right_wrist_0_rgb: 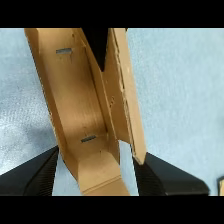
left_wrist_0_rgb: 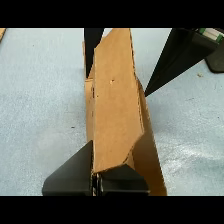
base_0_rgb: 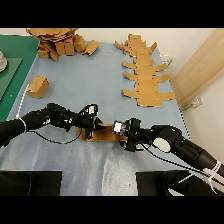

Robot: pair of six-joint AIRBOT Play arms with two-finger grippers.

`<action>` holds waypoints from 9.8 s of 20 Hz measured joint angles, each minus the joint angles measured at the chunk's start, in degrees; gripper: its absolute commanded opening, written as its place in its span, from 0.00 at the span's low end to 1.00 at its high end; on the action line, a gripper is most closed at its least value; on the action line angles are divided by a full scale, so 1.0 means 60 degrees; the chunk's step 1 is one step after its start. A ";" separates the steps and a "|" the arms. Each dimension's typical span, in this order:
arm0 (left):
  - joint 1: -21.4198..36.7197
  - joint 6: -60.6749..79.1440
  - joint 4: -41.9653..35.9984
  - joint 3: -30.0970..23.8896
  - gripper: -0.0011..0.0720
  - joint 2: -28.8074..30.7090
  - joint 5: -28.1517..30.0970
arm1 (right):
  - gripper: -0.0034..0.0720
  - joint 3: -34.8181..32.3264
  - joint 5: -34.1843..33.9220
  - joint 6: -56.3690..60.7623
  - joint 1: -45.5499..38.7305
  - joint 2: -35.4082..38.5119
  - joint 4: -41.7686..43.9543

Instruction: Fold the box.

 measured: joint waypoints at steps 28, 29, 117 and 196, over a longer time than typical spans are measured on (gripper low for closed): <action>0.0000 -0.0004 0.0000 0.0000 0.03 0.0000 0.0000 | 1.00 0.1056 0.2484 -0.7548 -0.3840 -0.3668 0.6747; 0.0000 -0.0004 0.0000 0.0000 0.03 0.0000 0.0000 | 1.00 0.1078 0.2499 -0.7297 -0.3840 -0.3694 0.6655; 0.0000 -0.1978 -0.1792 0.0047 0.80 0.0015 0.0193 | 0.82 0.1111 0.2182 -0.9970 -0.3810 -0.4623 0.6991; 0.3796 -0.1570 0.3279 -0.0266 0.81 0.1056 -0.2750 | 0.83 0.1115 0.1931 -1.0054 -0.3814 -0.4612 0.6634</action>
